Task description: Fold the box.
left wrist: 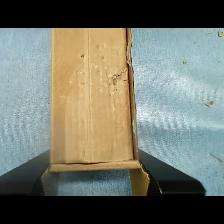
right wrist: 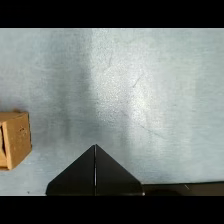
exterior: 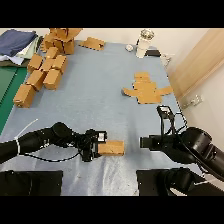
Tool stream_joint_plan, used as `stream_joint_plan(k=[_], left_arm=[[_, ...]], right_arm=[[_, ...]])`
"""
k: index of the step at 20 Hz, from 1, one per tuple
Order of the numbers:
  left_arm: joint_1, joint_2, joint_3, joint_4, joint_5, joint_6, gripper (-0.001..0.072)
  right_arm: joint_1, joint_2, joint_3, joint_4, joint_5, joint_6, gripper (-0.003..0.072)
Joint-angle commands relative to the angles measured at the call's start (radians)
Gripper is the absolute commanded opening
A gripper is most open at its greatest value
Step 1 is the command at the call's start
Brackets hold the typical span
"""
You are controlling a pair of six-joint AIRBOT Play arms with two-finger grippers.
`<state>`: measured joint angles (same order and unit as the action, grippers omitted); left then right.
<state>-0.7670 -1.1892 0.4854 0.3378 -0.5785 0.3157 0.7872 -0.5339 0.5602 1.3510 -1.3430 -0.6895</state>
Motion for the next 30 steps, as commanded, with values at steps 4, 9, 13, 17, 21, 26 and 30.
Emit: stream_joint_plan(k=[4, 9, 13, 17, 21, 26, 30], left_arm=[[0.000, 0.007, 0.002, -0.001, 0.003, -0.029, 0.0209], [0.002, 0.072, 0.002, -0.001, 0.011, -0.056, 0.0166], [0.005, 0.113, 0.002, 0.014, 0.225, -0.209, 0.0175], [0.130, 0.124, -0.003, 0.029, 0.430, -0.445, 0.0175], [0.414, 0.123, -0.006, 0.029, 0.424, -0.581, 0.0175], [0.759, 0.123, -0.024, 0.051, 0.421, -0.577, 0.0175], [0.894, 0.105, -0.021, 0.052, 0.421, -0.534, 0.0176]], right_arm=[[-0.002, -0.040, 0.001, -0.025, 0.019, 0.072, 0.0003], [-0.002, -0.045, 0.001, -0.066, 0.018, 0.127, 0.0003], [-0.002, -0.045, 0.001, -0.068, 0.018, 0.133, 0.0003], [-0.002, -0.045, 0.001, -0.065, 0.017, 0.132, 0.0003], [-0.002, -0.045, 0.001, -0.067, 0.018, 0.132, 0.0003], [-0.002, -0.045, 0.001, -0.072, 0.018, 0.132, 0.0003], [-0.002, -0.045, 0.001, -0.073, 0.019, 0.132, 0.0003]])
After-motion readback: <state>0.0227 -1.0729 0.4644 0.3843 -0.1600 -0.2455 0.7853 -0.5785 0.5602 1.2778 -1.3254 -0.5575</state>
